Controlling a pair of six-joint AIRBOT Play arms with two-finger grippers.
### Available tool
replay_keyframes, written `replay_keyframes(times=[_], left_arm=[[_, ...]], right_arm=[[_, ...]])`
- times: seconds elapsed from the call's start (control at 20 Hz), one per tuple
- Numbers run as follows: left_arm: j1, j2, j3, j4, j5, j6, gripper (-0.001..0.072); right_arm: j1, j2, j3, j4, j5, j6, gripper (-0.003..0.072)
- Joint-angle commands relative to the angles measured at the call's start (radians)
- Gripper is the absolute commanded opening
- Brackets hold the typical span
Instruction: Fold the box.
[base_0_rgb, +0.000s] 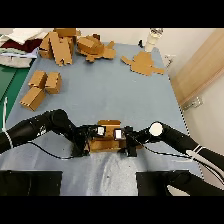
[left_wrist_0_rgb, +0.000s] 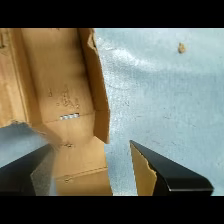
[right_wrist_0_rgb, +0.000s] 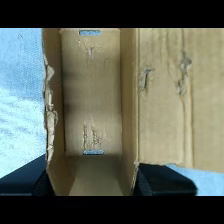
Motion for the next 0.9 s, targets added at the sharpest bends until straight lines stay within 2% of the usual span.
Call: replay_keyframes(times=[0.0,0.15,0.2,0.25,0.3,0.5,0.55,0.6,0.7,0.85], left_arm=[[-0.011,-0.004,0.0,0.001,0.056,-0.082,0.0683],[-0.011,-0.01,0.0,-0.003,0.067,-0.106,0.0681],[-0.011,-0.01,0.0,-0.003,0.079,-0.109,0.0612],[-0.011,-0.01,0.0,-0.004,0.082,-0.109,0.0414],[-0.011,-0.01,0.0,-0.004,0.082,-0.109,0.0291],[-0.011,-0.01,0.0,-0.027,0.102,-0.109,0.0281],[-0.011,-0.01,0.0,-0.035,0.117,-0.108,0.0116],[-0.011,-0.01,0.0,-0.041,0.134,-0.095,0.0012],[-0.011,-0.021,0.0,-0.067,0.143,-0.084,0.0012],[-0.011,-0.041,-0.001,-0.114,0.095,-0.001,0.0011]], right_arm=[[0.0,0.0,0.001,0.004,0.0,0.0,0.056],[0.0,0.0,0.001,0.005,0.0,0.0,0.056],[0.0,0.0,0.001,0.004,0.0,0.0,0.0559],[0.0,0.0,0.001,0.004,0.0,0.0,0.056],[0.0,0.0,0.001,0.004,0.0,0.0,0.056],[0.0,0.0,0.001,0.004,0.0,0.0,0.0559],[0.0,0.0,0.001,0.004,0.0,0.0,0.056],[0.0,0.0,0.001,0.005,0.001,0.0,0.056],[0.0,0.0,0.001,0.005,0.001,0.0,0.056],[0.0,0.0,0.001,0.004,0.001,0.0,0.056]])
